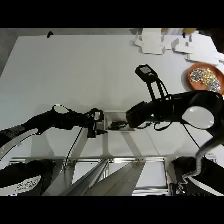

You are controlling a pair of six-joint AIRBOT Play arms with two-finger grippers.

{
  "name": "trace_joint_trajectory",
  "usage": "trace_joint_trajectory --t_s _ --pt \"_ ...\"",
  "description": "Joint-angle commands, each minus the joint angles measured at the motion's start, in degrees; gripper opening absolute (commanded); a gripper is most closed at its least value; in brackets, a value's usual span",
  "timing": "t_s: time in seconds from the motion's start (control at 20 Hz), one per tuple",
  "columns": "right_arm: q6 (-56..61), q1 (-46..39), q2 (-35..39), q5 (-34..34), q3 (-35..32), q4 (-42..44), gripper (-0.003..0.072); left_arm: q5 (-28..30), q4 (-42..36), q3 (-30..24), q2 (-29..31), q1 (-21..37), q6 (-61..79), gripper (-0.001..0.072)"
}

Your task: Fold the box and place the chain.

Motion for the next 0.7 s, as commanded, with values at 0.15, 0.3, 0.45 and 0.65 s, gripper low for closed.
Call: trace_joint_trajectory --t_s 0.15,0.3,0.45,0.65 --pt "2.4 5.4 1.36 -6.69 0.09 -2.16 0.0015 0.02 0.02 0.04 0.02 0.0 0.0 0.0256" --pt "5.11 2.29 3.32 -6.21 0.09 -9.16 0.0015 0.02 0.02 0.04 0.02 0.0 0.0 0.0256" --pt "6.86 -3.19 7.52 -5.27 0.11 -14.86 0.0015 0.0 0.02 0.04 0.02 0.0 0.0 0.0256" --pt "5.97 -12.26 12.63 4.44 0.11 -17.27 0.0016 0.02 0.02 0.04 0.02 0.0 0.0 0.0256"
